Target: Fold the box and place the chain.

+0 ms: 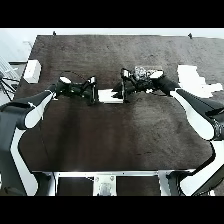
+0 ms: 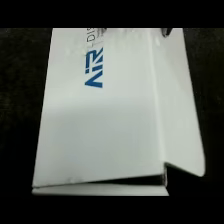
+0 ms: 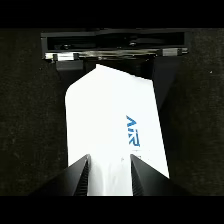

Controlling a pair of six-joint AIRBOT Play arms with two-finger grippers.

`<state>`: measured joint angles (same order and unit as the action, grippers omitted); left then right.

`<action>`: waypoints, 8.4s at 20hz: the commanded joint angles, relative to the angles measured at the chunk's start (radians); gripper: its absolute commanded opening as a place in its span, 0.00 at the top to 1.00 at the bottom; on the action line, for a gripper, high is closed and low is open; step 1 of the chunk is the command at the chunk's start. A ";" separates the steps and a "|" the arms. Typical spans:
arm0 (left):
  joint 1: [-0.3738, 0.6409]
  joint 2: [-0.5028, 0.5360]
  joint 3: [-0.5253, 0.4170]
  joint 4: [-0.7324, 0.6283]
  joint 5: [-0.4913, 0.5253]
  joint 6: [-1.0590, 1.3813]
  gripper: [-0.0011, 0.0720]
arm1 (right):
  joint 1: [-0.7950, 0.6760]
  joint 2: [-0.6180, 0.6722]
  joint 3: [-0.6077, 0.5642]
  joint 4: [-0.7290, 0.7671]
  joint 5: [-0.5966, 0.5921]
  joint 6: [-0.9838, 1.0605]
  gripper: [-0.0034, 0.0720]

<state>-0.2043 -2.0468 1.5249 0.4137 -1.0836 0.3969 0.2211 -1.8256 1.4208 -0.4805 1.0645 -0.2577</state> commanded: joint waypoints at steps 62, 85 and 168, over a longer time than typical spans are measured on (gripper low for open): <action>0.000 0.000 0.000 0.000 0.002 0.002 0.51 | -0.017 -0.041 -0.048 -0.002 -0.018 0.382 0.87; 0.000 0.000 0.000 0.000 0.002 0.002 0.51 | -0.147 0.582 -0.464 0.197 -0.182 0.468 0.96; 0.665 0.780 -0.791 -0.075 0.810 -0.501 0.00 | -0.154 0.788 -0.912 0.209 -0.393 0.463 0.42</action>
<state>0.4606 -1.3212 0.7330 0.3340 -0.2180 -0.1036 0.0677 -1.0370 0.5091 -0.2783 0.6716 0.2054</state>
